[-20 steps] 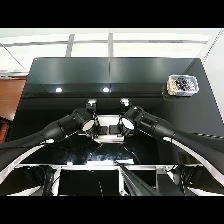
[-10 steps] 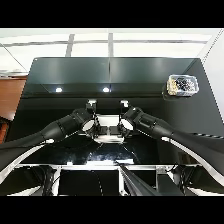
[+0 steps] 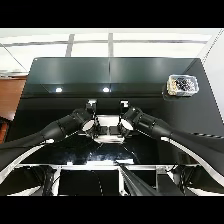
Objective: Fold the box and place the chain.
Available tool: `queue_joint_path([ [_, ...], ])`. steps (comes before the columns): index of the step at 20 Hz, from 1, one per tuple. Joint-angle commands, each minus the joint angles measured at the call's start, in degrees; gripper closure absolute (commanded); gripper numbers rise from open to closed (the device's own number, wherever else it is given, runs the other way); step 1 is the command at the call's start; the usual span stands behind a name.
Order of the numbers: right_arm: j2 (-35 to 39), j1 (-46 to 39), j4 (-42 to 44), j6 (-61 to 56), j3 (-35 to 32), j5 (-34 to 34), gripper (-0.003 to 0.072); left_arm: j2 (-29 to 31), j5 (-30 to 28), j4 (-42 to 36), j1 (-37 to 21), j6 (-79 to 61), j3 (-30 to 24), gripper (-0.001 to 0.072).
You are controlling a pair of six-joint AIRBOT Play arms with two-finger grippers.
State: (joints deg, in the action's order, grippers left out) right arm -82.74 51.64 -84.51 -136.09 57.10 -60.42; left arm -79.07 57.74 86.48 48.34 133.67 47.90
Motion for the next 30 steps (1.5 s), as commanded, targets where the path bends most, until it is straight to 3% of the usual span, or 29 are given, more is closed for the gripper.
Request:
queue_joint_path([
  [1,-0.2,0.0,0.0,0.0,0.0,0.0,0.0549,0.0,0.0,0.0,0.0,0.0,0.0,0.0677],
  [3,-0.2,0.0,0.0,0.0,0.0,0.0,0.0584,0.0,0.0,0.0,0.0,0.0,0.0,0.0677],
  [4,-0.2,0.0,0.2,0.0,0.0,0.0,0.0655,0.0,0.0,0.0,0.0,0.0,0.0,0.0677],
  [9,-0.2,0.0,0.5,0.0,0.3,-0.2,0.065,0.0,0.0,0.0,0.0,0.0,0.0,0.0677],
  [10,-0.2,0.0,0.3,0.0,0.7,-0.6,0.049,0.0,0.0,0.0,0.0,0.0,0.0,0.0677],
  [11,-0.2,0.0,0.3,0.0,1.1,-1.2,0.0403,0.0,0.0,0.0,0.0,0.0,0.0,0.0677],
  [16,-0.1,0.0,-1.1,0.7,2.5,-6.4,0.0403,0.0,0.9,0.0,0.0,0.0,0.0,0.0677],
  [20,-0.6,0.0,-1.2,0.6,2.5,-4.5,0.0409,0.0,1.1,0.0,0.0,0.0,0.0,0.0677],
  [21,-1.0,0.0,-1.2,0.4,2.5,-3.8,0.0445,0.0,1.1,0.0,0.0,0.0,0.0,0.0677],
  [30,-1.6,0.0,-1.3,-0.5,2.5,-3.2,0.0446,0.0,1.2,0.0,0.0,0.0,0.0,0.0677],
])
